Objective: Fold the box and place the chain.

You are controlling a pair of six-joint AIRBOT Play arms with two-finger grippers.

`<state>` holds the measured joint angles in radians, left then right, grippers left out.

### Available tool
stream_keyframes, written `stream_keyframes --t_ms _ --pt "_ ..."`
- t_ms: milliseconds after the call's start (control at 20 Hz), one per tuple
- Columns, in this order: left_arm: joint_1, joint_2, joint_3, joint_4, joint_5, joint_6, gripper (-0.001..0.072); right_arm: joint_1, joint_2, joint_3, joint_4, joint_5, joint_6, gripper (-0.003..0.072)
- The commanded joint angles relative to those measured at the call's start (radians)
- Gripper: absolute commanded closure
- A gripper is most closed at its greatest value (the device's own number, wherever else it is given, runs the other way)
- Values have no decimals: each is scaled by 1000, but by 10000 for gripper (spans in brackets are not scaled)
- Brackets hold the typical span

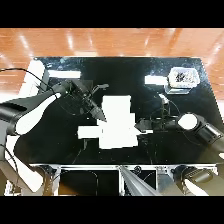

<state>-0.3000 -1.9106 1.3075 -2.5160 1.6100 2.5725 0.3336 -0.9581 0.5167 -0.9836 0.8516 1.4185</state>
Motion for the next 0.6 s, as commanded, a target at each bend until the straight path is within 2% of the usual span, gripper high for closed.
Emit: stream_keyframes --t_ms 0,100,250,350,550 --pt "12 10 2 -2 6 35 690 -98 2 58 -63 159 0 -34" --pt "6 37 2 -5 1 94 690 -177 4 120 -122 230 -6 -34" --pt "-15 113 -3 -4 -63 183 692 -278 4 218 -231 246 -5 -34" --pt "-37 186 -25 5 -101 242 692 -328 4 275 -248 244 -6 -34" --pt "-66 348 -173 22 -333 393 692 -351 4 316 -248 206 -28 -34"
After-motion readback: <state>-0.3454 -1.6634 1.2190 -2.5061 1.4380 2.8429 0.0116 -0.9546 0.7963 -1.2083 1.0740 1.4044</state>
